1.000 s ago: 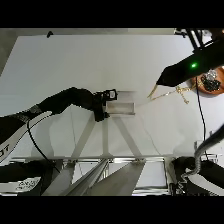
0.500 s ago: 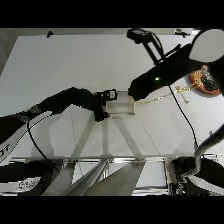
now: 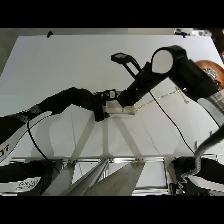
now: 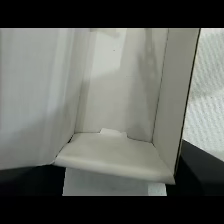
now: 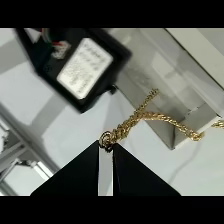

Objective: Fold the box and place the chain.

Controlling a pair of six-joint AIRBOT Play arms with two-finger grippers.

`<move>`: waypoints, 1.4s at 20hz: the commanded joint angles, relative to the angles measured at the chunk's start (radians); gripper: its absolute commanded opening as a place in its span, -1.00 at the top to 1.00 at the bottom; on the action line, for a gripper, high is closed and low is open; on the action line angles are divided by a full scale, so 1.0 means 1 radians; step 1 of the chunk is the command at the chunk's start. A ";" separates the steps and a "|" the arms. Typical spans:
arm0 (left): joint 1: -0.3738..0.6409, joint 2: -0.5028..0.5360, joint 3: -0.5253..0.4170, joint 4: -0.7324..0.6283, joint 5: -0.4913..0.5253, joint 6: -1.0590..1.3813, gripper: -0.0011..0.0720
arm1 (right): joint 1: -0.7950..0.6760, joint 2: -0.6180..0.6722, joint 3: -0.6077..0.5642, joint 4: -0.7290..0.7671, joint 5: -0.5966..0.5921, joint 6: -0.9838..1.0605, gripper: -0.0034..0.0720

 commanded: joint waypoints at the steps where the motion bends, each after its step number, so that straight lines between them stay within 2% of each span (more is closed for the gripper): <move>1: 0.000 0.000 0.001 0.000 0.000 0.000 0.55 | 0.002 -0.017 -0.082 -0.091 -0.138 0.053 0.88; 8: 0.000 0.000 0.001 0.000 0.000 0.000 0.55 | 0.002 -0.018 -0.175 -0.103 -0.222 0.069 0.83; 9: 0.000 0.000 0.001 0.000 0.000 0.000 0.55 | 0.002 -0.018 -0.175 -0.110 -0.223 0.074 0.66; 12: 0.000 0.000 0.001 0.000 0.000 0.000 0.55 | 0.002 -0.014 -0.175 -0.114 -0.203 0.071 0.36; 13: 0.000 0.000 0.001 0.000 0.000 0.000 0.55 | 0.002 -0.008 -0.175 -0.113 -0.202 0.068 0.34; 15: 0.000 0.000 0.001 0.000 0.000 0.000 0.55 | 0.002 0.013 -0.175 -0.114 -0.199 0.060 0.16; 17: 0.000 0.000 0.001 0.000 0.000 0.000 0.55 | -0.015 0.054 -0.174 -0.135 -0.184 0.029 0.08; 19: 0.000 0.000 0.001 0.000 0.000 0.000 0.55 | -0.097 0.127 -0.174 -0.170 -0.180 0.037 -0.07; 21: 0.000 0.000 0.001 0.000 0.000 0.000 0.55 | -0.248 0.206 -0.174 -0.186 -0.126 0.035 -0.07; 23: 0.000 0.000 0.001 0.000 0.000 0.000 0.55 | -0.426 0.249 -0.174 -0.272 -0.074 0.035 -0.07; 26: 0.000 0.000 0.001 0.000 0.000 0.000 0.55 | -0.681 0.221 -0.175 -0.318 -0.124 -0.019 -0.08; 27: 0.000 0.000 0.001 0.000 0.000 0.000 0.55 | -0.741 0.190 -0.175 -0.315 -0.145 -0.042 -0.24; 28: 0.000 0.000 0.001 0.000 0.000 0.000 0.55 | -0.779 0.152 -0.174 -0.317 -0.148 -0.049 -0.29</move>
